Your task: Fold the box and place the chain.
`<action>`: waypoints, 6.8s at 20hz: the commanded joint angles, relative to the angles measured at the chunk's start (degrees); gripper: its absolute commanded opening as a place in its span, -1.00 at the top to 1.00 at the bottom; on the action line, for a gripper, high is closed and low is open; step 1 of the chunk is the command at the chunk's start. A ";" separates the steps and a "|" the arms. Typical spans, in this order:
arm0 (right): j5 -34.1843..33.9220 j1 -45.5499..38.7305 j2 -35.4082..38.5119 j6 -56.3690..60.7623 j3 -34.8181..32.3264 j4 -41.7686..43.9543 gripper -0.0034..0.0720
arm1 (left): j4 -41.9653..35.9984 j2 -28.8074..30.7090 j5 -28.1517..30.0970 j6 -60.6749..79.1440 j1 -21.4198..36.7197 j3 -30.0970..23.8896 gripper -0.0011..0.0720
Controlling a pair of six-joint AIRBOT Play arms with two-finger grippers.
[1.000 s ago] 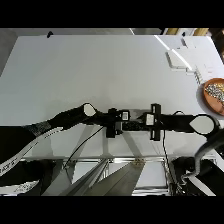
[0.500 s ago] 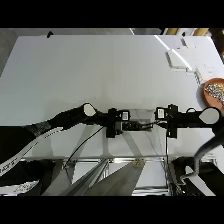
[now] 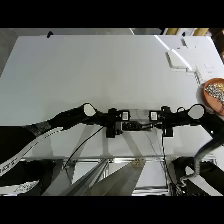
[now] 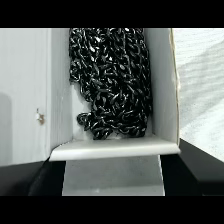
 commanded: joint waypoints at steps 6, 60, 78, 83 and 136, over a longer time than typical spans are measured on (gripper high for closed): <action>5.81 0.22 9.49 12.39 0.00 -5.16 0.87 | 0.02 0.04 0.00 0.02 -0.02 0.02 0.61; -2.36 -0.13 1.14 -7.30 -0.55 -1.66 0.78 | 0.02 0.04 0.00 0.00 -0.02 0.02 0.61; -2.14 -0.13 0.55 -9.01 -0.55 0.02 0.87 | 0.02 0.02 0.02 0.00 -0.02 0.02 0.61; -3.52 -0.13 0.48 -9.07 -0.55 0.09 0.55 | 0.02 0.02 0.02 0.02 -0.02 0.02 0.61; 7.50 10.16 -10.88 25.68 28.17 10.45 0.87 | 0.02 0.04 -0.02 0.00 -0.02 0.02 0.61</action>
